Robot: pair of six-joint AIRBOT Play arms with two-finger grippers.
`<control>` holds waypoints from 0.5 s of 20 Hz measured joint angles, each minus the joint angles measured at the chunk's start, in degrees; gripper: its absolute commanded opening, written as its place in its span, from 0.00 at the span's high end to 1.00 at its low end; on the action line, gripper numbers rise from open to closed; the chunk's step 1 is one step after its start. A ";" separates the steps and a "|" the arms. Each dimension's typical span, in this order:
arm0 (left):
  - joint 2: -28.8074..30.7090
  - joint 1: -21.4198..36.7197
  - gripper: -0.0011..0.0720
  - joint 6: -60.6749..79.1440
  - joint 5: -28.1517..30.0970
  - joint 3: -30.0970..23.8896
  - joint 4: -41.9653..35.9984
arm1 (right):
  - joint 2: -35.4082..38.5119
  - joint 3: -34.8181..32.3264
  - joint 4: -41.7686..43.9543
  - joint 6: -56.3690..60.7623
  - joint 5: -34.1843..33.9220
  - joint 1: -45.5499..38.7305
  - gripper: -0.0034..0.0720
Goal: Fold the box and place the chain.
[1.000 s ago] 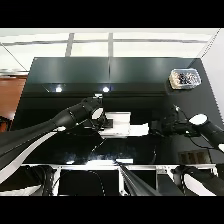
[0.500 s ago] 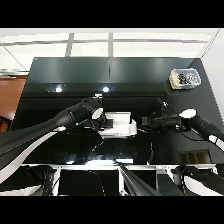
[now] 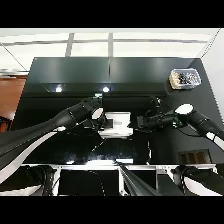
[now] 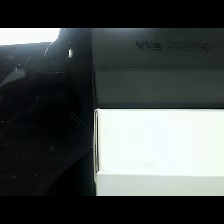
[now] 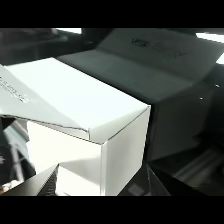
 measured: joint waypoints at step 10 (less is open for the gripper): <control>0.00 0.02 0.95 0.02 0.13 0.00 0.00 | -1.03 11.21 -27.98 33.05 -8.94 16.59 0.40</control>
